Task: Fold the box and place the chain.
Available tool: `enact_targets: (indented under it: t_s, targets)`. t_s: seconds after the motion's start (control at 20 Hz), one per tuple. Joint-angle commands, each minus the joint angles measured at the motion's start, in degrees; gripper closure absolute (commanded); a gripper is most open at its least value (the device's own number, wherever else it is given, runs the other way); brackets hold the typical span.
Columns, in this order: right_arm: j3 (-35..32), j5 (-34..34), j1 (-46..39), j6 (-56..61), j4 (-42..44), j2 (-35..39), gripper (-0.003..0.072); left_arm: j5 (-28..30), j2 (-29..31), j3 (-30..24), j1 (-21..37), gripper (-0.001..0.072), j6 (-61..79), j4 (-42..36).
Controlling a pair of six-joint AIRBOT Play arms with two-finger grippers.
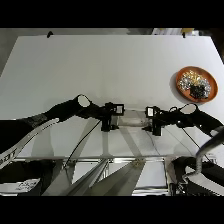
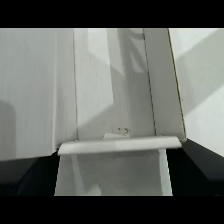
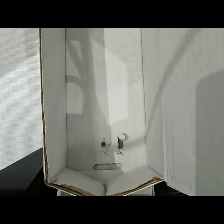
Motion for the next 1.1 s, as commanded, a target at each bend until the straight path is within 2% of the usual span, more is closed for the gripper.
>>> enact_targets:
  t_s: [0.0,0.05,0.15,0.3,1.05]
  targets:
    - [0.04,0.0,0.0,0.0,0.0,0.02,0.035,0.92,-1.51,-0.02,-0.09,0.0017,0.22,-2.01]
    - [0.04,0.0,0.0,0.0,0.0,0.02,0.035,0.92,-1.79,-0.02,-0.33,0.002,0.22,-1.99]
    - [0.04,0.0,0.0,0.0,0.0,0.02,0.035,0.98,-1.88,-0.02,-1.44,0.0168,0.26,-2.01]
    - [0.04,0.0,0.0,0.0,0.0,0.02,0.035,1.36,-1.88,-0.02,-2.82,0.0323,0.24,-1.97]
    - [0.04,0.0,0.0,0.0,0.0,0.02,0.035,0.94,-1.84,-0.02,-2.91,0.0319,0.13,-1.99]
